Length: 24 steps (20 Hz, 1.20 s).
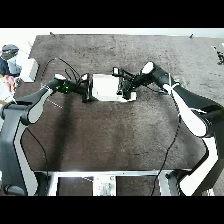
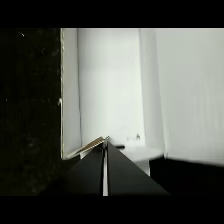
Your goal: Fold the box and place the chain.
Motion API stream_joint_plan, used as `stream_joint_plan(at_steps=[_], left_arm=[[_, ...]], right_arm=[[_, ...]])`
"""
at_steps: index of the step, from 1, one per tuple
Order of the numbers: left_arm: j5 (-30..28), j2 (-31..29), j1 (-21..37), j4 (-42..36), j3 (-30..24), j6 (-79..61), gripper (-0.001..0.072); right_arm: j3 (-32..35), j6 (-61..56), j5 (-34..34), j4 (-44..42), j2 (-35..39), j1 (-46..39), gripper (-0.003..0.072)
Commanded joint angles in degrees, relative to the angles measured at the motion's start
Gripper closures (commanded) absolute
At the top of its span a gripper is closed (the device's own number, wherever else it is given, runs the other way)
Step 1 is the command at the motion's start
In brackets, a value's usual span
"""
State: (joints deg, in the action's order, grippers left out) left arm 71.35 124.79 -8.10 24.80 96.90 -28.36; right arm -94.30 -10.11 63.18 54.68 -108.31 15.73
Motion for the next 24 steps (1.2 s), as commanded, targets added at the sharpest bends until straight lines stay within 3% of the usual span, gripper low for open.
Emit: stream_joint_plan(at_steps=[1,5,9,12,17,24], left_arm=[[0.00,0.02,-0.02,0.02,0.00,-0.02,0.0481],[0.00,0.02,-0.02,0.00,0.00,-0.02,0.0481],[0.00,0.02,-0.02,0.02,-0.02,-0.02,0.0481],[0.00,0.02,-0.02,0.02,-0.02,-0.02,0.0481],[0.00,0.02,-0.02,0.00,0.00,-0.02,0.0481],[0.00,0.04,-0.02,0.02,0.00,-0.02,0.0481]], right_arm=[[-0.17,-17.70,1.51,10.38,3.41,-0.26,0.0655],[-0.17,-40.52,2.36,14.56,6.93,-4.24,0.0657],[0.42,-53.40,7.54,12.85,6.86,-11.47,0.0673],[3.58,-54.18,6.49,5.97,6.84,-15.28,0.0673],[10.54,-52.72,2.45,2.36,5.40,-15.52,0.0673],[17.09,-41.83,-1.66,-15.30,4.72,-14.67,0.0672]])
